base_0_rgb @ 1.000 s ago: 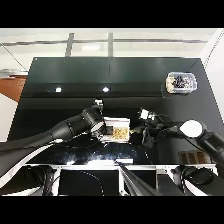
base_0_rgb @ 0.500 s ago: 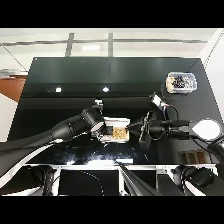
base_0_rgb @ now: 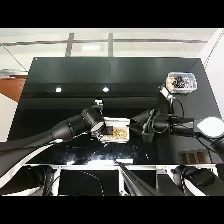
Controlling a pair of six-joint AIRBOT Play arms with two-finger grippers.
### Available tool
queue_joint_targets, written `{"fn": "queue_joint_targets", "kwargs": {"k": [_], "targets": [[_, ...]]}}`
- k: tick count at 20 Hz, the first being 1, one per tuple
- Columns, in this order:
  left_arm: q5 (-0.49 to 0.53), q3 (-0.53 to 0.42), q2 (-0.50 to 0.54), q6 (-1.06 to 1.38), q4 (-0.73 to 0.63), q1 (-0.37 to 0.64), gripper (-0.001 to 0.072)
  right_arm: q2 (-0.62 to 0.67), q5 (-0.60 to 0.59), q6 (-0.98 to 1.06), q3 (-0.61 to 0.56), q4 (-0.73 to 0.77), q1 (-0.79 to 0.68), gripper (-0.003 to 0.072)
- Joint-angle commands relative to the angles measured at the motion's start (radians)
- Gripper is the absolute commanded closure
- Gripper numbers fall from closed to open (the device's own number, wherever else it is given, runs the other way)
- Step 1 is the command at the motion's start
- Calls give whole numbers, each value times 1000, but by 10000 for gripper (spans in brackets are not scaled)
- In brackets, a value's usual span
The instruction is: Fold the box and place the chain.
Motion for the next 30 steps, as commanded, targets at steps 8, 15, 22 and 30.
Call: {"fn": "queue_joint_targets", "kwargs": {"k": [8,15,22,30], "targets": [[1,0,0,0,0,1,675,0,62,25,1,-1,-56,242],[1,0,-2,0,0,1,675,0,63,25,1,-1,-56,242],[1,0,-2,7,-5,1,674,0,62,25,1,-2,-56,242],[-51,36,12,28,-29,0,70,0,63,25,0,-2,-56,242]]}}
